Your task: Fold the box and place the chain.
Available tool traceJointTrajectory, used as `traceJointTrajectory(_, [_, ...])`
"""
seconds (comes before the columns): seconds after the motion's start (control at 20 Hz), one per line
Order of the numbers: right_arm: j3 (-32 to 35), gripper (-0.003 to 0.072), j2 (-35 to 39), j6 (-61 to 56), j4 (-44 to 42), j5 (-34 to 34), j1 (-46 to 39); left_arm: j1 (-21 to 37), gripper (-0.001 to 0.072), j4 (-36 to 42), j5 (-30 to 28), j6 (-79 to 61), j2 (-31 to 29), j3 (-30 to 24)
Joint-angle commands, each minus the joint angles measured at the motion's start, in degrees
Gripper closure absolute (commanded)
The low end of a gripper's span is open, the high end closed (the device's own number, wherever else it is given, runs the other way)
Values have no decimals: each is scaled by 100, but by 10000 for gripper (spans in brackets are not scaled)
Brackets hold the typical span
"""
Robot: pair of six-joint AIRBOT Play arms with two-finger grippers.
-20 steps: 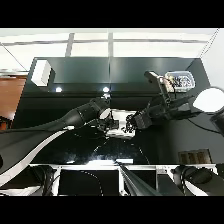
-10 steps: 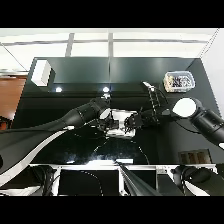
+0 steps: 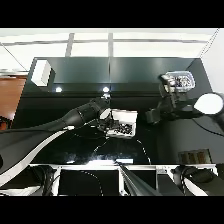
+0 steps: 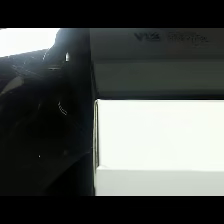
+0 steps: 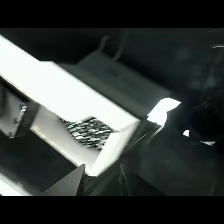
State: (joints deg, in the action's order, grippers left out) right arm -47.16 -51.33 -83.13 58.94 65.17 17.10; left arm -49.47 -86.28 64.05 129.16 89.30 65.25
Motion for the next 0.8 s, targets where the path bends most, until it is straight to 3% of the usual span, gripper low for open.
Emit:
traceJointTrajectory(0.0, [-33, 412, 623, 120, 310, 208, -671, -4, 681, 0, 352, -133, 0, 2])
traceJointTrajectory(0.25, [-31, 412, 763, 223, 356, 450, -1060, -7, 660, -22, 345, 199, -2, 186])
traceJointTrajectory(0.35, [-31, 413, 763, 227, 400, 428, -1060, -9, 218, -74, 442, 225, -2, 452])
traceJointTrajectory(0.4, [-31, 412, 763, 232, 400, 409, -1060, -9, 131, -197, 588, 212, -7, 597])
traceJointTrajectory(0.55, [-31, 413, 763, 227, 402, 442, -1060, -7, 131, -603, 1029, -647, -313, 852])
traceJointTrajectory(0.75, [-31, 412, 763, 208, 466, 450, -1060, 221, 131, -922, 1397, -1794, -1469, 546])
